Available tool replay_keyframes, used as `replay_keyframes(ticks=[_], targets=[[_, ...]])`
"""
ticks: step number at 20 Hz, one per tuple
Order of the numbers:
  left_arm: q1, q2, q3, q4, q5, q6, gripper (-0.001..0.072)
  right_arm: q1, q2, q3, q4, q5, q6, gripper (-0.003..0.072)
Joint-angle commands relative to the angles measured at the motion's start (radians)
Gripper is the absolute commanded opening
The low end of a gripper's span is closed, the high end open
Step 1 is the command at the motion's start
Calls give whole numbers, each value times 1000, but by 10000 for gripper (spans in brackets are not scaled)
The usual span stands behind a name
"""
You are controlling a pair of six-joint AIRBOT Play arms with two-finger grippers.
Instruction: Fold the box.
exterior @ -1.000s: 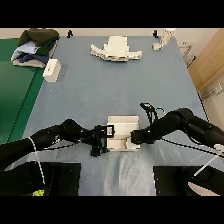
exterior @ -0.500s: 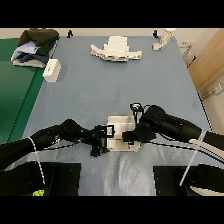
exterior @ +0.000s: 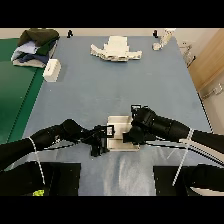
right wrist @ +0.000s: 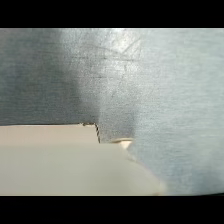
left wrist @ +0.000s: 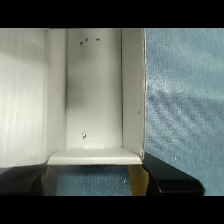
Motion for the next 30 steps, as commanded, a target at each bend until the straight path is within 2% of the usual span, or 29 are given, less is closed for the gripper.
replay_keyframes(ticks=[1,2,3,4,5,7,14,15,16,17,19,21,22,24,26,28,30], targets=[[0,1,0,0,0,0,524,3,-3,1,-25,-30,7,2],[0,1,0,0,0,0,524,3,-3,1,-24,-30,7,3],[0,1,0,0,0,0,524,3,-2,1,-24,-30,7,89],[0,1,0,0,0,0,524,3,1,3,-24,-34,7,310],[0,1,0,0,0,0,524,3,3,5,-24,-47,7,438],[0,1,0,0,0,0,524,3,19,11,-25,-68,3,458],[0,1,0,0,0,0,523,-2,180,61,-50,-138,-50,457],[0,1,0,0,0,0,523,-10,209,61,-71,-148,-51,447],[0,1,0,0,0,0,524,-37,236,61,-97,-175,-63,401],[0,1,0,0,0,0,523,-75,250,61,-124,-206,-86,399],[0,1,0,0,0,0,524,-185,252,59,-136,-227,-182,191],[0,1,0,0,0,0,524,-320,238,42,-105,-172,-299,99],[0,1,0,0,0,0,524,-395,223,32,-63,-128,-365,11],[0,1,0,0,0,0,523,-546,176,16,96,-31,-531,2],[0,1,0,0,0,0,524,-686,98,15,348,37,-735,2],[0,1,0,0,0,0,524,-796,-2,16,655,39,-961,2],[0,1,0,0,0,0,524,-863,-104,18,938,-36,-1167,2]])
